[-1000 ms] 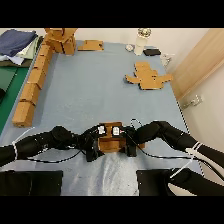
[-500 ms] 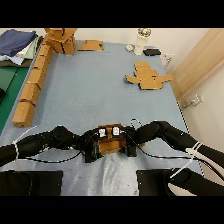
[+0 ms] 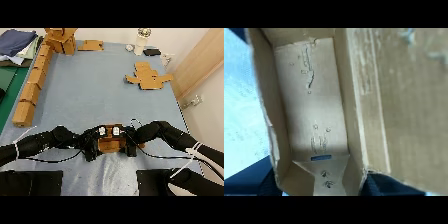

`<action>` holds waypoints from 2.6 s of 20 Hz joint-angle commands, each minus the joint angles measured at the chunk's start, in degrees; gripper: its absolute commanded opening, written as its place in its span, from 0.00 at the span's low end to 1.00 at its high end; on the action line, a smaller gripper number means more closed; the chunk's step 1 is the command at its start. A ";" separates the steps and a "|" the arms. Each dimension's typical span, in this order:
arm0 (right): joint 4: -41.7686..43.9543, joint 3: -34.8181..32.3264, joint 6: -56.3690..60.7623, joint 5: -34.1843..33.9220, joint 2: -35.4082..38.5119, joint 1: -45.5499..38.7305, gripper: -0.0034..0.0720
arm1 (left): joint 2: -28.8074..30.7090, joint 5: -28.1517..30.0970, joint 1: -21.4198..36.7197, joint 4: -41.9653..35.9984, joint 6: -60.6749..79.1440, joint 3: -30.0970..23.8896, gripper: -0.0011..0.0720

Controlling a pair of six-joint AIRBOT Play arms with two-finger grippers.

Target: Fold the box.

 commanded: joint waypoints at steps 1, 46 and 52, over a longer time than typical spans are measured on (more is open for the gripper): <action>0.00 -0.02 0.00 0.02 -0.02 0.04 0.78 | -0.04 0.26 -0.02 0.11 -0.24 0.04 0.81; 2.38 0.59 -0.02 -1.77 0.00 0.07 0.82 | -0.02 -0.13 0.00 0.46 0.22 0.04 0.66; -1.68 2.01 4.90 -3.98 1.14 -0.09 0.99 | -0.02 -0.13 0.00 0.44 0.22 0.04 0.66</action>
